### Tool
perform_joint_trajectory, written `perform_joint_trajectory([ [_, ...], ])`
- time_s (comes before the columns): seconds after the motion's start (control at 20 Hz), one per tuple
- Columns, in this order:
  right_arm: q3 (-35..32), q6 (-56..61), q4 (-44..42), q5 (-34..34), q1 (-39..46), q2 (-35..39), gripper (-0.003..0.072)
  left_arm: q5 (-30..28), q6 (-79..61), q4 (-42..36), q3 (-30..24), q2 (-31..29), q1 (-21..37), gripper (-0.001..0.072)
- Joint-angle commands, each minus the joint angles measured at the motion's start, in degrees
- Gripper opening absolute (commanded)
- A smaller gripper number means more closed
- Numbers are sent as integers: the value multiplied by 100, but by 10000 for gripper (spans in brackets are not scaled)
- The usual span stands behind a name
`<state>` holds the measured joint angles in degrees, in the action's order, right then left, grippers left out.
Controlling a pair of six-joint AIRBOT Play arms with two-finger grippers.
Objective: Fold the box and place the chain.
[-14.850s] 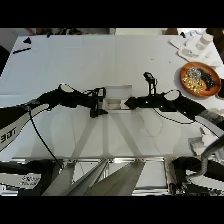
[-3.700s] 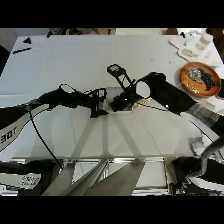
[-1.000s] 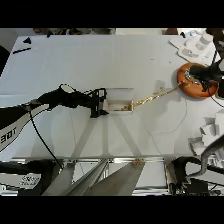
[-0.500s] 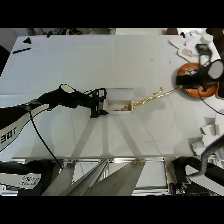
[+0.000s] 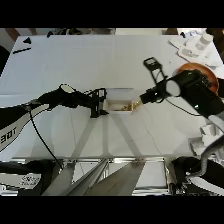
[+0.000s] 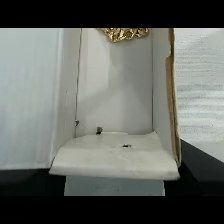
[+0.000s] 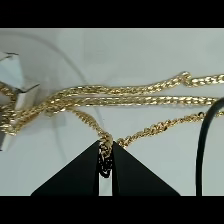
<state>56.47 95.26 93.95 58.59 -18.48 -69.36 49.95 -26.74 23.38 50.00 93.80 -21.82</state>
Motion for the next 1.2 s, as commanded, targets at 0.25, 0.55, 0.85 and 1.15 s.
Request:
perform_joint_trajectory([
  [0.25, 11, 87, -636, -1364, -1248, -608, 15, -2, 0, 0, 0, -2, 0, 318],
  [0.55, 175, 85, -892, -2223, -1440, -614, 15, -2, 0, 0, 0, -2, 0, 318],
  [0.85, 175, 20, -879, -1814, -1440, -623, 399, -2, 0, 0, 0, -2, 0, 318],
  [1.15, 175, -74, -815, -994, -780, -101, 407, -2, 0, 2, 0, -2, 0, 318],
])
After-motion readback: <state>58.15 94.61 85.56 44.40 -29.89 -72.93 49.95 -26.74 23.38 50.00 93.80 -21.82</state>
